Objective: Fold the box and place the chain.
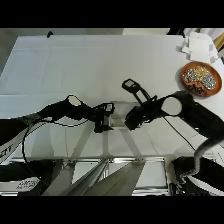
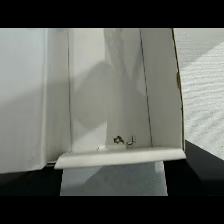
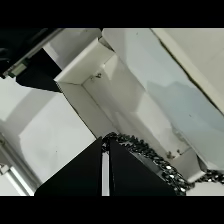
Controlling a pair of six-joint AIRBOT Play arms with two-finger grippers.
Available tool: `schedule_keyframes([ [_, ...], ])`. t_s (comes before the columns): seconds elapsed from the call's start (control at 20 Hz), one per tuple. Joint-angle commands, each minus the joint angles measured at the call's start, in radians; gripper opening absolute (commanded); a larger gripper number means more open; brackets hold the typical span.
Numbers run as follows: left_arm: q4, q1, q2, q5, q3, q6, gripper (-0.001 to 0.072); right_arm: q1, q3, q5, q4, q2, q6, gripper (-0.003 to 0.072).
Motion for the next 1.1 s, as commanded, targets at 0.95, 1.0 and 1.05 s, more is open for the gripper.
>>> schedule_keyframes([
  [0.95,0.000,0.001,0.000,0.000,0.000,0.000,0.0315,-0.166,-0.003,0.170,-0.106,0.115,0.004,0.0062],
  [1.0,0.000,0.001,0.000,0.000,0.000,0.000,0.0315,-0.229,-0.003,0.206,-0.130,0.149,0.003,0.0059],
  [1.05,0.000,0.001,0.000,0.000,0.000,0.000,0.0315,-0.295,-0.003,0.239,-0.159,0.174,0.003,0.0057],
])
